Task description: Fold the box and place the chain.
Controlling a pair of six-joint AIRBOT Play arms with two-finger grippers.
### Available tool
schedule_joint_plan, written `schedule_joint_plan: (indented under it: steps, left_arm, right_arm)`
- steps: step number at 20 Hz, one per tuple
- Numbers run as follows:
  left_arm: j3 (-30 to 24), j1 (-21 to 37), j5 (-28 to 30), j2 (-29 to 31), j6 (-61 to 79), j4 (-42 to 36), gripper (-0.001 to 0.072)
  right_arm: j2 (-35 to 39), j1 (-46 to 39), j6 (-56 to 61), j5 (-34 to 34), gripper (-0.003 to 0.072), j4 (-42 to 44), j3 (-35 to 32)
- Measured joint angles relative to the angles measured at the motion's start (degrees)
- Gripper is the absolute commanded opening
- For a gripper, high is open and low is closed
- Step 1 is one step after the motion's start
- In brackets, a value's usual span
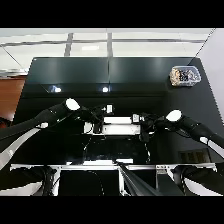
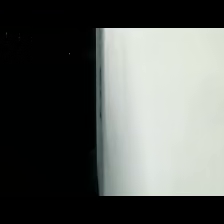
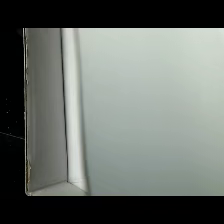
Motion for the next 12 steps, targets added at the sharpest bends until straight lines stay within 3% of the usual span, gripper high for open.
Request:
schedule_joint_plan:
  steps: [11,12]
  left_arm:
    - [0.0,0.0,0.0,0.0,0.0,0.0,0.0029]
    - [0.0,0.0,0.0,0.0,0.0,0.0,0.0029]
  right_arm:
    - [-0.2,1.9,1.6,-1.4,0.0682,-2.0,0.0]
    - [-0.2,1.9,1.6,-1.6,0.0649,-2.1,0.0]
